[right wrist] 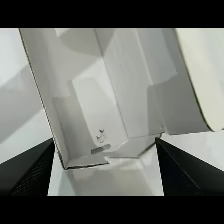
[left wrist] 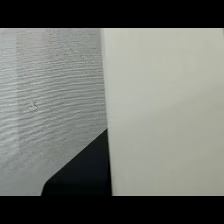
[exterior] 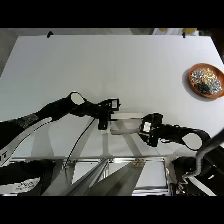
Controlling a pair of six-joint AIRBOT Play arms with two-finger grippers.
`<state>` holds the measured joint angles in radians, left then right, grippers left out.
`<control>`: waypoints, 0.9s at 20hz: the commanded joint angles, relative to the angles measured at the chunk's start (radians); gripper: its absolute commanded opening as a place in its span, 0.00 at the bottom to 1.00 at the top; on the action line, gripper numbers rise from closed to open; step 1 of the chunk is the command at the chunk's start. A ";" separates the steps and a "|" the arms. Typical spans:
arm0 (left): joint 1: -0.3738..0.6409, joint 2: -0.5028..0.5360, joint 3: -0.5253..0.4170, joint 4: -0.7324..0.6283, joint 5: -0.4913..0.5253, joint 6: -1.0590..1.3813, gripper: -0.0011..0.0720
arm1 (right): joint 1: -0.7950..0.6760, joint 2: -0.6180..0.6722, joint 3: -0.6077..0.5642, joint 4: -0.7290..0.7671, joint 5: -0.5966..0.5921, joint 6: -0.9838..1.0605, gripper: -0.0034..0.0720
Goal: Fold the box and place the chain.
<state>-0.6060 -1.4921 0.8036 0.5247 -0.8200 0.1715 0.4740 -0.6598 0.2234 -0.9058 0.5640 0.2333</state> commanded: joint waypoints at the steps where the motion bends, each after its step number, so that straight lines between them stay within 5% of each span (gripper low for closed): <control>1: 0.000 -0.001 0.001 0.000 0.000 0.000 0.03 | -0.047 -0.002 0.001 0.079 0.019 -0.068 0.97; 18: 0.000 -0.001 0.001 0.000 0.000 0.000 0.03 | -0.208 -0.077 0.001 0.267 0.134 -0.351 0.97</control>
<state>-0.6060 -1.4921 0.8036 0.5251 -0.8204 0.1715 0.2829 -0.7322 0.2241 -0.6540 0.6804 -0.0864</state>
